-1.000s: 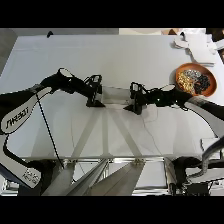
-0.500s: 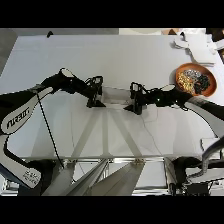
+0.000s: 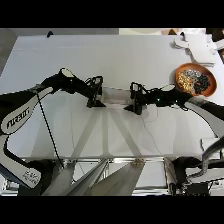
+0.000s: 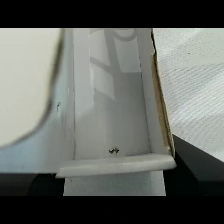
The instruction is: Fold the box and place the chain.
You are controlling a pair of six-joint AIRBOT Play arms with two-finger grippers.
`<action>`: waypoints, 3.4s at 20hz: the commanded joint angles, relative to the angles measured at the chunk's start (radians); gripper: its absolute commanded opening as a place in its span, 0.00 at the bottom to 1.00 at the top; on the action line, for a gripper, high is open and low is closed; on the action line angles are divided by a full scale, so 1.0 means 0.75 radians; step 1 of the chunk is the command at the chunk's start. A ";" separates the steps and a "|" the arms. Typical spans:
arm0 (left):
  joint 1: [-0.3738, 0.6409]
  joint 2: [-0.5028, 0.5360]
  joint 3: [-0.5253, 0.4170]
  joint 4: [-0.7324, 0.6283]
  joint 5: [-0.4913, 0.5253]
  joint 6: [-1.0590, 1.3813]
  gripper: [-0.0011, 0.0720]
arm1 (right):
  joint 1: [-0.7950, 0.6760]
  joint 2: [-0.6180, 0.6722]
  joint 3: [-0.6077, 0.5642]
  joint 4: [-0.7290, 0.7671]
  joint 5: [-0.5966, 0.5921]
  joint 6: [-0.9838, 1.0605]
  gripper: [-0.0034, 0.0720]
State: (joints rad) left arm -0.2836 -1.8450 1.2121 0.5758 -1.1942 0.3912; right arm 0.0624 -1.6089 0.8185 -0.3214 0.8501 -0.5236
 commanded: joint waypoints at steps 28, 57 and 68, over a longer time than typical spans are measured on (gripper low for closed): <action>-0.001 -0.001 -0.001 0.002 0.001 0.001 0.66 | -0.001 0.128 0.001 -0.333 -0.043 0.129 0.96; -0.001 0.000 -0.001 0.002 0.001 0.001 0.66 | -0.020 0.255 0.001 0.090 -0.014 0.298 0.06; -0.001 0.000 -0.001 0.002 0.001 0.001 0.66 | -0.020 0.027 0.001 0.509 -0.103 0.303 0.06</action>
State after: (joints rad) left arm -0.2840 -1.8454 1.2121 0.5766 -1.1927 0.3893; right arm 0.0463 -1.5707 0.8185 0.0551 0.7769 -0.2962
